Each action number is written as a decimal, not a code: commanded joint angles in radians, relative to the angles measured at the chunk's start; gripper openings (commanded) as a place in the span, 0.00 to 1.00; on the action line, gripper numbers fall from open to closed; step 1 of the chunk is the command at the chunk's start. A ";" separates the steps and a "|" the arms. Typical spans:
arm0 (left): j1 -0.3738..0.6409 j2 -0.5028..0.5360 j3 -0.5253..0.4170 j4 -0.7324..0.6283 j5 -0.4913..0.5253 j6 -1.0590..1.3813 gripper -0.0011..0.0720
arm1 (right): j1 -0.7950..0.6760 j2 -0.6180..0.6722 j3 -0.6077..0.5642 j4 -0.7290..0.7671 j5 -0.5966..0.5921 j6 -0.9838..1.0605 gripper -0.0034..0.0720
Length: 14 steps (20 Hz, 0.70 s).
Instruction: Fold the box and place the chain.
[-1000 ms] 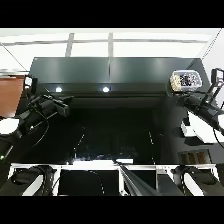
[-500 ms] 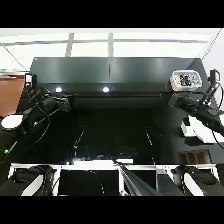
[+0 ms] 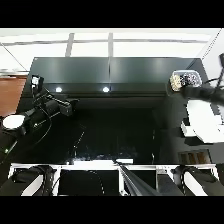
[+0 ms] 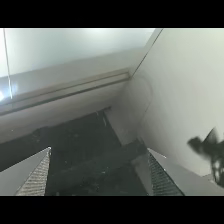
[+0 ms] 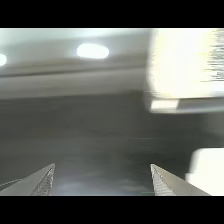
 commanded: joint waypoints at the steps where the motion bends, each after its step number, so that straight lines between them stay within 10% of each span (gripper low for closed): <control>1: 0.000 -0.001 0.000 0.009 0.015 0.023 0.98 | -0.148 -0.167 0.189 -0.318 0.123 0.156 1.00; 14: 0.000 -0.001 0.000 0.001 0.018 0.008 0.98 | -0.842 -0.569 0.439 -0.114 0.327 -0.108 0.99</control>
